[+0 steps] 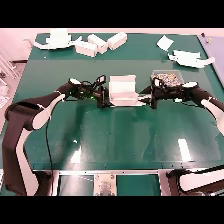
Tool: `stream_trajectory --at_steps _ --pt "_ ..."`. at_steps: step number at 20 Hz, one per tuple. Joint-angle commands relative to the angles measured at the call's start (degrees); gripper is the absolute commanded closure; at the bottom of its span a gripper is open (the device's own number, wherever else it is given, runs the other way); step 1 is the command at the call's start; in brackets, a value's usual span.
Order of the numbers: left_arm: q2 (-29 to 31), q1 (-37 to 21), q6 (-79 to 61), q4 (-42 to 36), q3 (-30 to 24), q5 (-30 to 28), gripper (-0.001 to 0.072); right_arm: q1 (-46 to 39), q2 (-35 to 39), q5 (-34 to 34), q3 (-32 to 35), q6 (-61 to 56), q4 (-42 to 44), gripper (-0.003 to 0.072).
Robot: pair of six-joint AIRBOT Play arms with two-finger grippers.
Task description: Fold the box and place the chain.
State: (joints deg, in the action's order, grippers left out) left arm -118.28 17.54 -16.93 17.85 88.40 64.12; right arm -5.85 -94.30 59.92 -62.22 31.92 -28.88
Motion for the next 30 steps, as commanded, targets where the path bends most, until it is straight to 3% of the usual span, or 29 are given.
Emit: stream_trajectory --at_steps 1,7,16,17,19,23,24,25,26,27,30 --pt "0.00 -0.02 -0.02 0.02 0.04 0.02 0.0243 0.87 -1.79 0.15 -1.25 0.26 0.37 0.0401" --pt "0.00 -0.02 -0.02 0.02 0.04 0.02 0.0243 2.86 -1.79 0.98 -1.25 0.28 0.39 0.0535" --pt "0.00 -0.04 -0.02 0.02 0.04 0.04 0.0243 6.47 -2.14 0.98 -1.25 1.79 1.29 0.0530" --pt "0.00 -0.02 -0.02 0.02 0.04 0.04 0.0243 6.47 -2.16 1.09 -1.22 1.77 2.01 0.0518" --pt "0.00 -0.02 -0.02 0.02 0.04 0.04 0.0243 6.49 -2.16 1.70 -1.25 2.12 2.93 0.0410" --pt "0.00 -0.02 -0.02 0.02 0.04 0.04 0.0243 6.36 -2.84 0.07 -1.25 3.28 2.27 0.0402" --pt "0.00 -0.02 -0.02 0.02 0.04 0.04 0.0243 6.36 -3.23 0.09 -1.25 3.32 2.27 0.0358" --pt "0.00 -0.02 -0.02 0.02 0.04 0.04 0.0243 6.36 -3.43 0.09 -1.25 4.28 2.05 0.0231" --pt "0.00 -0.02 -0.02 0.02 0.04 0.04 0.0243 6.40 -3.45 0.07 -1.25 4.85 1.88 0.0159" --pt "0.00 -0.02 -0.02 0.02 0.04 0.04 0.0243 6.43 -3.45 0.09 -1.25 4.81 1.86 0.0119" --pt "0.00 -0.02 -0.02 0.02 0.04 0.04 0.0243 6.40 -3.58 0.11 -1.25 4.83 1.07 0.0118"
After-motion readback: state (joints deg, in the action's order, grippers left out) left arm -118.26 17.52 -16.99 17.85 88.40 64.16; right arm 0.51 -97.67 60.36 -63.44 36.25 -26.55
